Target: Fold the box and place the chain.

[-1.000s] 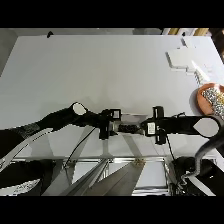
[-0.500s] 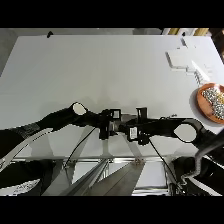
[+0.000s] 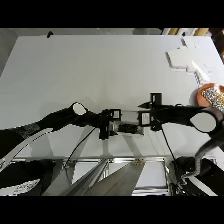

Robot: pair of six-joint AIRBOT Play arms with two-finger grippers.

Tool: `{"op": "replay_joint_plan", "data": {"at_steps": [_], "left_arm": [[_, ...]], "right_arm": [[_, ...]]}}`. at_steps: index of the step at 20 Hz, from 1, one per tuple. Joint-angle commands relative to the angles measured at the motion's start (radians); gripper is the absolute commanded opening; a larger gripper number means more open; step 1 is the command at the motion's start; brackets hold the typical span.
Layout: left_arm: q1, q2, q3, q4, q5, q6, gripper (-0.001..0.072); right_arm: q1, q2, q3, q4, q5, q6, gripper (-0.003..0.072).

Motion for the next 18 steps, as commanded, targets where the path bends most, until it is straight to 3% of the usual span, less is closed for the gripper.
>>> {"op": "replay_joint_plan", "data": {"at_steps": [1, 6, 18], "left_arm": [[0.0, 0.001, 0.001, 0.0, 0.0, 0.0, 0.0393], [0.0, 0.001, 0.001, 0.0, 0.0, 0.001, 0.0393], [0.0, 0.001, 0.001, 0.0, 0.0, 0.0, 0.0393]], "right_arm": [[-0.172, 0.004, 0.013, -0.079, 0.099, 0.0, 0.0223], [-0.323, -0.07, -0.041, -0.102, 0.119, -0.058, 0.0223], [-0.327, -0.341, -0.109, -0.186, 0.087, -0.212, 0.0219]]}}
